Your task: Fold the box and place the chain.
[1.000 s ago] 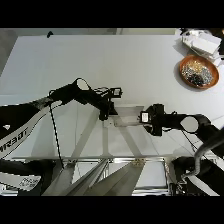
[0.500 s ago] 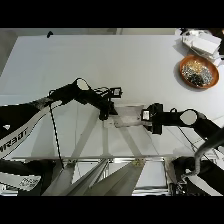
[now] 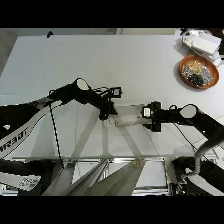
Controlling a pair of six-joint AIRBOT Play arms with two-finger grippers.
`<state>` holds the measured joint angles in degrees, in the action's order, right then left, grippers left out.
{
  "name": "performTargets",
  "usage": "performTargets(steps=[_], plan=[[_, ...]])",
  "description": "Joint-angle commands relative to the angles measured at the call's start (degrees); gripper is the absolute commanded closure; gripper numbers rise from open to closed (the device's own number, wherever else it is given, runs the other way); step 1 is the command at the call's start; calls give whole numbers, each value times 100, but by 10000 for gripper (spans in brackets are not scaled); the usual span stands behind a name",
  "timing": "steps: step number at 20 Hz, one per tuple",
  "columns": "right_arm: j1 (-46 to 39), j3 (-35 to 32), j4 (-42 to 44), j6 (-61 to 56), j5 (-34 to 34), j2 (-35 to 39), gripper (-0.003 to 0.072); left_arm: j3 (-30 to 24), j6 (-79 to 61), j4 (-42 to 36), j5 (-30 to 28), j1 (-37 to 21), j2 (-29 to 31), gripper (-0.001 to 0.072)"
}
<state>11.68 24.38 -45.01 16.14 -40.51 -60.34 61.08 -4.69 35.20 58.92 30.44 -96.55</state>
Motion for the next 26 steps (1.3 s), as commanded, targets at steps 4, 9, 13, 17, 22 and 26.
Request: performTargets(steps=[4,9,13,17,22,26], plan=[[-144,55,363,1036,-522,-184,14,0,0,2,7,0,-2,696],[-146,57,673,1272,-540,-271,14,0,0,2,7,2,-2,696],[-160,63,848,1290,-560,-361,15,0,0,2,7,2,-2,696],[-579,98,734,1287,-748,-361,16,0,0,4,7,2,-2,696],[-586,98,938,1287,-848,-361,17,0,0,2,7,2,-2,696],[-588,98,931,898,-793,-361,16,0,0,2,7,2,-2,696]])
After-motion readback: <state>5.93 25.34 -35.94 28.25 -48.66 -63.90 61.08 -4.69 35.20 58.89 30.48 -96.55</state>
